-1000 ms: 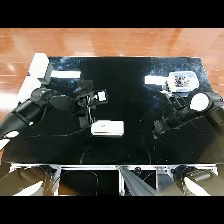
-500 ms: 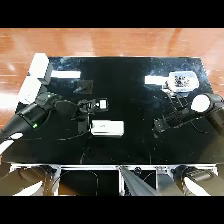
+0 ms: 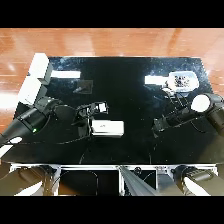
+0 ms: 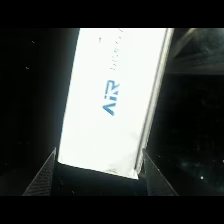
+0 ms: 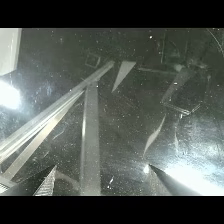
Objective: Fold the box and place the chain.
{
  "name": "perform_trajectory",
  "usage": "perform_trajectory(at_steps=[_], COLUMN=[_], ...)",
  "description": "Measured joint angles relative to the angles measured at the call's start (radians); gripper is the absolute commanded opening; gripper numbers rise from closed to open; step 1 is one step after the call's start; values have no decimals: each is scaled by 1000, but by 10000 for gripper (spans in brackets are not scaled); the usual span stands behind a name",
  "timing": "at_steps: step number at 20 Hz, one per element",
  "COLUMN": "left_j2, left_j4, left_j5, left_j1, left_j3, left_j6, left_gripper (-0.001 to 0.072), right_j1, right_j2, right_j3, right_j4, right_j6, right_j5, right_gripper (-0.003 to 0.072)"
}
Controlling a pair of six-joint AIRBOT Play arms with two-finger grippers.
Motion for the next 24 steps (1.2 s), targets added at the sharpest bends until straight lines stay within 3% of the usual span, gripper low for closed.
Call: perform_trajectory(at_steps=[24], left_j2=[-8], left_j4=[-40], left_j5=[-3], left_j1=[-2], left_j3=[-6], left_j6=[156], left_gripper=[622], right_j1=[0], right_j2=[0], right_j3=[0], right_j4=[0], right_j6=[2], right_j5=[-6], right_gripper=[715])
